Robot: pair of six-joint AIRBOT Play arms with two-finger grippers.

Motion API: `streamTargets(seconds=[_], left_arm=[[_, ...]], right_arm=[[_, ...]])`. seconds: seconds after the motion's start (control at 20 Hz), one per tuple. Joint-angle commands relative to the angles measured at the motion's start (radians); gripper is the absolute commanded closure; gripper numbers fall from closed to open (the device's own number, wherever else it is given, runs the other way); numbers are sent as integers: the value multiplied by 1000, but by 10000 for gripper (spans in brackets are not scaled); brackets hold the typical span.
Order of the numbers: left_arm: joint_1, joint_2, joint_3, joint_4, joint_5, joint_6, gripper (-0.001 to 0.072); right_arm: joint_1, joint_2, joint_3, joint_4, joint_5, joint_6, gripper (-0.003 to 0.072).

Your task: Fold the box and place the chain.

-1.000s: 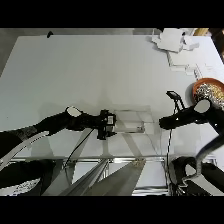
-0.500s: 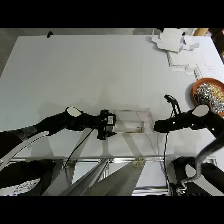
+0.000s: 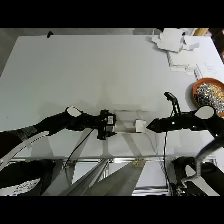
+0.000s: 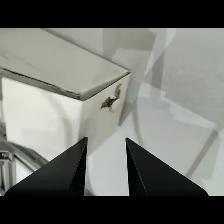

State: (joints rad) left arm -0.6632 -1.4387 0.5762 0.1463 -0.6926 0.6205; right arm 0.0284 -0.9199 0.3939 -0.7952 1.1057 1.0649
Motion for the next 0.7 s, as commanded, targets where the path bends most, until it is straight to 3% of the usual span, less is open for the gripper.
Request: streamTargets(seconds=[0.0, 0.35, 0.65], left_arm=[[1, 0, 1, 0, 0, 0, 434], [1, 0, 1, 0, 0, 0, 434], [1, 0, 1, 0, 0, 0, 434]], right_arm=[[32, 6, 0, 18, -7, 8, 406], [32, 52, 5, -60, -11, 57, 406], [32, 53, 5, 19, -3, 56, 384]])
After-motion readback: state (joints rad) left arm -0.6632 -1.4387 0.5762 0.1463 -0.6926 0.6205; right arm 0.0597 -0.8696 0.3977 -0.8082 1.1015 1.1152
